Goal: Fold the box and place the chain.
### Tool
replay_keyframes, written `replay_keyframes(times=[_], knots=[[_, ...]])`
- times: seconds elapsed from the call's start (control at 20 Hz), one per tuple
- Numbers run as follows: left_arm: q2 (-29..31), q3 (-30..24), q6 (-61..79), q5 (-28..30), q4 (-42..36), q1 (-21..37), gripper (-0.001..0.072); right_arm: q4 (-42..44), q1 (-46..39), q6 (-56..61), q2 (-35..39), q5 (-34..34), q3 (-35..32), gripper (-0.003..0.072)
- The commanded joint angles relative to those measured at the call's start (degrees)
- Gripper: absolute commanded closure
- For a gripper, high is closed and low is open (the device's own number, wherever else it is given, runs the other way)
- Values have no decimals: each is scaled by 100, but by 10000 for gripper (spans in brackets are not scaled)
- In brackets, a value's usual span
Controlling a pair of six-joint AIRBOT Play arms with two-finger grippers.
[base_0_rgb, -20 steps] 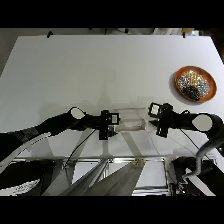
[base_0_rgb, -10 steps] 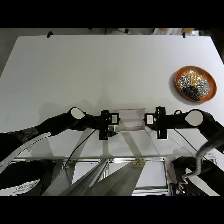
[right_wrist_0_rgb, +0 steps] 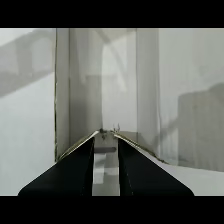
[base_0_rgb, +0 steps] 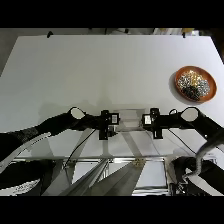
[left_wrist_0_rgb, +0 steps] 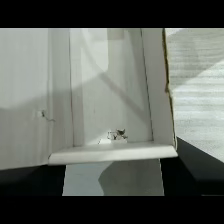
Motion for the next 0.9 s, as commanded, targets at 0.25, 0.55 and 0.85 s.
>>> replay_keyframes(times=[0.25,0.55,0.85], knots=[[4,-2,-2,2,-2,4,508,321,0,155,-72,-31,-59,280],[4,-2,-2,2,-2,4,508,-702,0,2621,356,17,-59,667],[4,-2,-2,2,-2,4,508,-1379,-2,4360,1554,-72,-20,670]])
